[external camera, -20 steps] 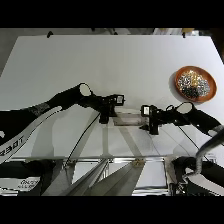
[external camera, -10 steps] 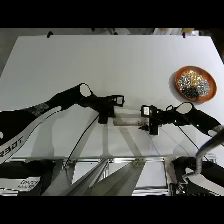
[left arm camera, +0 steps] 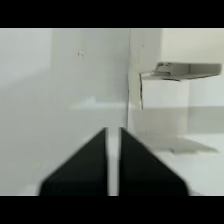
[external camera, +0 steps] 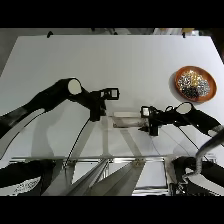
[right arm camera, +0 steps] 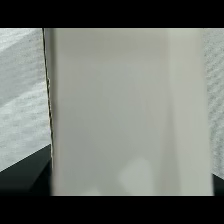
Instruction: Fold the box and place the chain.
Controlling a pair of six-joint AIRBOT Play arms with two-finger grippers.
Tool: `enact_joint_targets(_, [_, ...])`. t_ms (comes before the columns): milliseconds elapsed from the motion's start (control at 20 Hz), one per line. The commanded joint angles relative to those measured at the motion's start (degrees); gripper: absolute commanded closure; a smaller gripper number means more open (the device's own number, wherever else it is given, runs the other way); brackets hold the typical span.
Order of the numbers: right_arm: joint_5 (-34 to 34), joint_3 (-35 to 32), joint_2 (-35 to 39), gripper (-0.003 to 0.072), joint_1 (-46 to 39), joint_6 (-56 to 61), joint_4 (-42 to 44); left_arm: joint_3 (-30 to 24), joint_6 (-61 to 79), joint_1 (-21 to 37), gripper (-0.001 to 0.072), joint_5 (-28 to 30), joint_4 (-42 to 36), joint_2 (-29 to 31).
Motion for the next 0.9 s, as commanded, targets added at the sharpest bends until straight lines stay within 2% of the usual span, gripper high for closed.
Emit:
enact_joint_targets(0, [-0.09,0.0,0.02,0.0291,-0.04,-0.04,0.02,0.07,-8.28,-0.31,0.0708,-7.17,1.97,6.25])
enact_joint_targets(150, [-0.07,0.0,0.02,0.0291,-0.04,-0.04,0.02,0.07,-8.22,-3.65,0.0708,-9.16,-5.57,8.13])
enact_joint_targets(250, [-0.07,0.0,0.02,0.0291,-0.04,-0.07,0.02,0.07,-7.65,-7.69,0.0708,-6.25,-9.27,7.37])
enact_joint_targets(450, [-0.09,0.0,0.02,0.0291,-0.04,-0.07,0.02,0.07,-7.87,-15.61,0.0707,10.6,-10.4,3.72])
enact_joint_targets(650, [-0.04,0.0,0.02,0.0291,-0.04,-0.07,0.04,0.07,-16.9,-15.32,0.0708,29.7,-10.34,-0.72])
enact_joint_targets(750, [-0.07,0.0,0.02,0.0291,-0.04,-0.07,0.02,0.07,-24.92,-12.87,0.0707,34.97,-10.34,-2.43])
enact_joint_targets(850, [-0.04,0.0,0.02,0.0291,-0.04,-0.07,0.02,0.07,-28.79,-10.29,0.0706,35.06,-10.32,-3.82])
